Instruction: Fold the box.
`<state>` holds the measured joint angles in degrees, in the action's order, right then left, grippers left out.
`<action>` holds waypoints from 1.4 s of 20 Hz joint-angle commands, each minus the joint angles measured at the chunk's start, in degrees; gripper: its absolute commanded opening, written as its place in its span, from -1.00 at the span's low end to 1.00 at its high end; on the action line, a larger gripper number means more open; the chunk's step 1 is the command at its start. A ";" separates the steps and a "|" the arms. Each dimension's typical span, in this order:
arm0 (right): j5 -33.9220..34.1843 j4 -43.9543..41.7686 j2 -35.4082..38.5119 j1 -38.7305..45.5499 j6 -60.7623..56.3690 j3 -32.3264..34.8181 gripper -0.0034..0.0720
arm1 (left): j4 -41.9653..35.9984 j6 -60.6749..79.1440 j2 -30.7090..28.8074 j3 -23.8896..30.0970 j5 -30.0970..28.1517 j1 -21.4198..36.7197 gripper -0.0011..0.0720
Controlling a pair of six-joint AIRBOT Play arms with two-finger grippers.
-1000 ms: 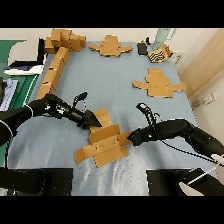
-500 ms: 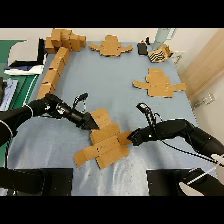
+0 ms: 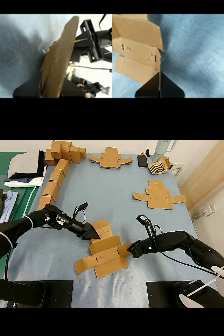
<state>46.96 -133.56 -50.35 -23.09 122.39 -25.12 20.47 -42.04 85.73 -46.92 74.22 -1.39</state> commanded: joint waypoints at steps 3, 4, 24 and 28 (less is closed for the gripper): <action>0.00 0.07 -0.04 -0.02 0.00 0.02 -0.91 | 0.20 0.74 0.04 -0.94 0.15 -0.07 -0.90; 0.00 0.09 -0.04 -0.02 0.00 0.02 -0.91 | 0.24 0.72 0.04 -0.94 0.42 -0.07 -0.90; 9.81 16.50 -0.07 18.86 -28.06 -18.60 -0.90 | -0.46 38.75 -12.02 -2.19 -18.14 -22.73 -0.94; 3.34 10.93 -0.09 14.10 -28.13 -18.14 -0.90 | 5.14 44.52 -12.00 -2.16 -21.31 -22.88 -0.94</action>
